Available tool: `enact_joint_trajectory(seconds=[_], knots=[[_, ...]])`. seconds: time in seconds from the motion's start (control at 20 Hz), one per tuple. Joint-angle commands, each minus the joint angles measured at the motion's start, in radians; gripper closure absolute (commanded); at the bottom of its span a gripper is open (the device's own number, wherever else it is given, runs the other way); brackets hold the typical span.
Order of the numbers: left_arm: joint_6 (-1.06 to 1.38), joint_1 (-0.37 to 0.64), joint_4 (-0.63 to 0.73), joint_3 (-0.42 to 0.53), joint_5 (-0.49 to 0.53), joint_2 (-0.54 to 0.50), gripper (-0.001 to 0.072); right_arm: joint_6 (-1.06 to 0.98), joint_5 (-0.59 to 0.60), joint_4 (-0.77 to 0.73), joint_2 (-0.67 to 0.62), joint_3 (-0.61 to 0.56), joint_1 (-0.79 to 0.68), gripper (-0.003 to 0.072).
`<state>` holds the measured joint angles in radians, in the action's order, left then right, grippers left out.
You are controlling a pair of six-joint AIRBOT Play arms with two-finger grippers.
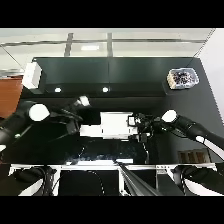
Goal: Fold the box and place the chain.
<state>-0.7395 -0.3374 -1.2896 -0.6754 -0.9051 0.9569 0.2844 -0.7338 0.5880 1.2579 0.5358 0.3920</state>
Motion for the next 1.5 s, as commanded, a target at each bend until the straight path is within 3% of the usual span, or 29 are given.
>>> enact_joint_trajectory(seconds=[0.0,0.15,0.25,0.3,0.45,0.65,0.8,0.95,1.0,1.1,1.15,1.45], knots=[[-0.597,0.179,-0.090,0.040,-0.052,-0.063,0.0684,0.000,0.000,0.000,0.000,0.000,0.001,0.0463],[-0.602,0.385,0.278,0.113,-0.282,0.083,0.0684,0.000,0.000,0.000,0.000,0.000,0.001,0.0463],[-0.460,0.489,0.561,0.166,-0.302,0.190,0.0685,0.000,-0.001,0.000,0.000,0.000,0.001,0.0463],[-0.426,0.503,0.616,0.174,-0.284,0.233,0.0685,0.000,-0.001,0.000,0.000,0.000,0.001,0.0463],[-0.419,0.444,0.617,0.173,-0.192,0.325,0.0686,0.000,-0.001,0.000,0.000,0.000,0.001,0.0463],[-0.380,0.275,0.639,0.173,-0.116,0.365,0.0685,0.000,-0.001,0.000,0.000,0.000,0.001,0.0462],[-0.216,0.206,0.745,0.163,-0.190,0.387,0.0685,0.000,-0.001,0.000,0.000,0.000,0.001,0.0463],[-0.192,0.196,0.752,0.133,-0.230,0.387,0.0678,0.000,-0.001,0.000,0.000,0.000,0.001,0.0463],[-0.174,0.200,0.751,0.118,-0.250,0.386,0.0595,0.000,-0.001,0.000,0.000,0.000,0.001,0.0463],[-0.171,0.200,0.747,0.088,-0.295,0.386,0.0175,0.000,-0.001,0.000,0.000,0.000,0.001,0.0463],[-0.172,0.200,0.747,0.072,-0.322,0.386,0.0011,0.000,-0.001,0.000,0.000,0.000,0.001,0.0463],[-0.215,0.138,0.752,0.006,-0.359,0.386,-0.0003,0.000,0.000,0.000,0.000,0.000,0.001,0.0463]])
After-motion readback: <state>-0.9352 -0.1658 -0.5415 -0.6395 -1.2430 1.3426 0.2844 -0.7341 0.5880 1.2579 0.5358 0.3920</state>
